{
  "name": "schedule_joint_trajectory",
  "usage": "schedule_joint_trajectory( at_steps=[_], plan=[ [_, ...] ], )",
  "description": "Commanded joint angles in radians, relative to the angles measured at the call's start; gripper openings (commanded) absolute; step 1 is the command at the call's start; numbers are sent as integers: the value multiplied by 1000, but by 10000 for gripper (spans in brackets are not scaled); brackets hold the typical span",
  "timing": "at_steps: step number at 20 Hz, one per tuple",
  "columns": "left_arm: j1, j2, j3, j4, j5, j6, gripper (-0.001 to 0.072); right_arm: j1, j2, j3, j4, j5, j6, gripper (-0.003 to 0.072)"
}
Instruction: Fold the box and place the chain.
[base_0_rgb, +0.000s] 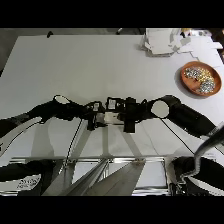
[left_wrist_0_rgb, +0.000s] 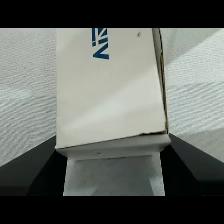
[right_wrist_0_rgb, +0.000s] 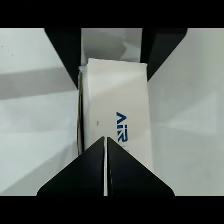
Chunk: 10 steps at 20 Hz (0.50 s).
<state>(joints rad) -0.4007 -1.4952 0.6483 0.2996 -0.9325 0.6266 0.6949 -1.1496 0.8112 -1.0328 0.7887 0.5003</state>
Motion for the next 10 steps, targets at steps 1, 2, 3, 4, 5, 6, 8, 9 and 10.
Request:
schedule_joint_trajectory(
  at_steps=[1, 2, 3, 4, 5, 6, 8, 9, 10],
  plan=[
    [0, 1, 0, 1, 0, 0, 87, -2, 0, 0, -2, -24, 1, 21],
    [0, 1, 0, 1, 0, 0, 87, -6, -2, 0, -3, -21, 2, 21],
    [0, 1, 0, 0, 1, 1, 87, -13, -9, 0, -3, -19, 14, 21],
    [0, 1, 0, 0, 0, 0, 87, -18, -19, -1, -10, -13, 31, 21],
    [0, 1, 0, 0, 0, 0, 87, -18, -31, 0, -16, 3, 31, 21],
    [0, 1, 0, 1, 0, 0, 87, -17, -41, -1, -15, 24, 31, 21],
    [0, 1, 0, 0, 0, 0, 87, -14, -50, -1, -14, 49, 31, 21],
    [0, 1, 0, 0, 0, 0, 87, -14, -50, -1, -14, 52, 31, 21],
    [0, 1, 0, 0, 0, 0, 87, -14, -50, -1, -14, 56, 31, 21]
  ],
)
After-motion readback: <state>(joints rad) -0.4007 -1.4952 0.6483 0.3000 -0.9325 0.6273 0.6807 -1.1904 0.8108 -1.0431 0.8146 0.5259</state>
